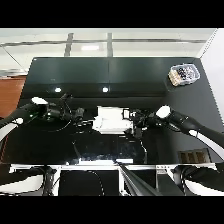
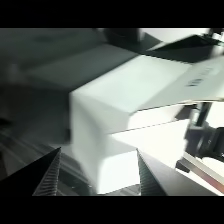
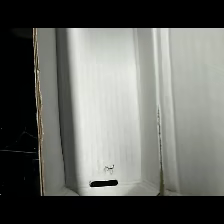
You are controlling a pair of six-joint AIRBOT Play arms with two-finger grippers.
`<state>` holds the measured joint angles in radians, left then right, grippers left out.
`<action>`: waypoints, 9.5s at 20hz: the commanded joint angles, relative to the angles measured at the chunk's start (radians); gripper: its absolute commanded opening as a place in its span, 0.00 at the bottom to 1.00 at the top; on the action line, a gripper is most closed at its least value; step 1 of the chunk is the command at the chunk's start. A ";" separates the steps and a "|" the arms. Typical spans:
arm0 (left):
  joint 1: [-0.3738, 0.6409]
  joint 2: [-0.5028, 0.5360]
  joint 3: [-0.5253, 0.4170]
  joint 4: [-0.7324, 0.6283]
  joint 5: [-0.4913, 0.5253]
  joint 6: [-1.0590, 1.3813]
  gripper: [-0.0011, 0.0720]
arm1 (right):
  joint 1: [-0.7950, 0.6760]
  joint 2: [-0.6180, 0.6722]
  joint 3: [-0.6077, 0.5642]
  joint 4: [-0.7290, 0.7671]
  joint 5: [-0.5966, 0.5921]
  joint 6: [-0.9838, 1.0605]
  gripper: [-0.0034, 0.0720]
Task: Fold the box and place the chain.
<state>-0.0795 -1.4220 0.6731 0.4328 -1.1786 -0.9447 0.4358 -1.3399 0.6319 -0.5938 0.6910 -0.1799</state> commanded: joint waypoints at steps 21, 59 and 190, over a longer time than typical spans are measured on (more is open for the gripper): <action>-0.394 -0.002 0.290 0.584 0.085 -0.612 0.40 | 0.001 -0.001 0.000 0.000 0.000 0.000 0.23; -0.645 -0.089 0.396 1.003 0.103 -1.244 0.52 | 0.001 -0.001 0.000 0.000 0.000 0.000 0.23; -0.661 -0.083 0.397 1.073 0.077 -1.311 0.06 | 0.278 -0.225 0.521 -0.799 0.425 2.298 0.07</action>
<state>-0.7414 -1.5040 1.0695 1.5002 -1.1011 -2.2604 0.7074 -1.5639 1.1515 -1.3861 1.1221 2.0933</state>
